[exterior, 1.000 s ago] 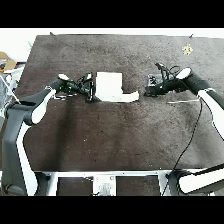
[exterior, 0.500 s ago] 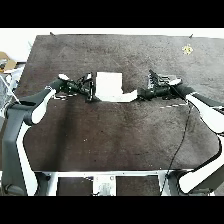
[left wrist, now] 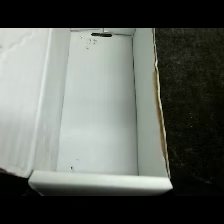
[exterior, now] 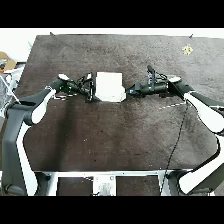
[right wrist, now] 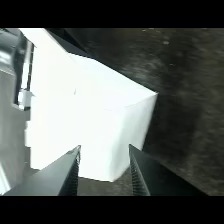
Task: Fold the box and place the chain.
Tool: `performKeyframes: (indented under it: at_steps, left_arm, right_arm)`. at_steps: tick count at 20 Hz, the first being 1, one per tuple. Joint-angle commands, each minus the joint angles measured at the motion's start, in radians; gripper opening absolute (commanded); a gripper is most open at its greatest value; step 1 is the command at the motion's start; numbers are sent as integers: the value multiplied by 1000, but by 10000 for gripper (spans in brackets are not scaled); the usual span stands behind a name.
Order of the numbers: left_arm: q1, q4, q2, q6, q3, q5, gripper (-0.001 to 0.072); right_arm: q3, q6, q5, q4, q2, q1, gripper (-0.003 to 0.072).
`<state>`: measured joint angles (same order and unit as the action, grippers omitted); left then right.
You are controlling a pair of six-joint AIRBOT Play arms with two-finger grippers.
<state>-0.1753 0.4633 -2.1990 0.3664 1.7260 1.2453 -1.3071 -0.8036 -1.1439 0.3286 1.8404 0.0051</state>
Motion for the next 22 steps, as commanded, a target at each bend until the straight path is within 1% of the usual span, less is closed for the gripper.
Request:
performKeyframes:
  at_steps: [1,4,5,6,8,11,14,19,22]
  left_arm:
    - [0,0,0,0,0,0,392]
    - [0,0,0,0,0,0,392]
    - [0,0,0,0,0,0,392]
    - [0,0,0,0,0,0,392]
    - [0,0,0,0,0,0,392]
    - [0,0,0,0,0,0,392]
    - [0,0,0,0,0,0,392]
    - [0,0,0,0,0,0,392]
    - [0,0,0,0,0,0,392]
  right_arm:
    - [-27,-76,-5,21,1,36,355]
    - [-62,-137,18,115,1,75,357]
    - [-72,-144,19,120,1,81,463]
    - [-81,-144,18,121,1,87,476]
    - [-92,-179,31,129,1,90,475]
    - [-108,-244,55,205,1,93,475]
    - [-109,-260,92,216,1,111,475]
    - [-109,-321,209,273,1,167,475]
    - [-110,-359,251,300,1,190,475]
